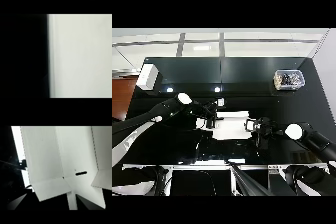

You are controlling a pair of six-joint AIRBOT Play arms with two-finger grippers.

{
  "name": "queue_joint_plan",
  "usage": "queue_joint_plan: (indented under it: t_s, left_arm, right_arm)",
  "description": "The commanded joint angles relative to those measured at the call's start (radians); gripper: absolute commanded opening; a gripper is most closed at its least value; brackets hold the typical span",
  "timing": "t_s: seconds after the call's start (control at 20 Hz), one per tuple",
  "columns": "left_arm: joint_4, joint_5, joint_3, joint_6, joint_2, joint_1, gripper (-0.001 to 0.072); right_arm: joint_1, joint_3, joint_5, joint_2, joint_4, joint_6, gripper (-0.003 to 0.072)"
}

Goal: Fold the box and place the chain.

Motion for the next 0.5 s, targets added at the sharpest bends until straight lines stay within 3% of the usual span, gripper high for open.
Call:
queue_joint_plan:
  t_s: [0.0,0.2,0.45]
  left_arm:
    - [0.000,0.001,-0.001,0.001,-0.001,-0.001,0.0026]
    - [0.000,0.001,-0.001,0.001,-0.001,-0.001,0.0026]
    - [0.000,0.001,-0.001,0.001,-0.001,-0.001,0.0026]
  right_arm:
    - [0.031,0.001,-0.058,-0.038,0.039,-0.006,0.0716]
    - [0.097,0.004,-0.207,-0.066,0.062,0.002,0.0716]
    - [0.034,0.074,-0.171,-0.066,0.058,-0.034,0.0715]
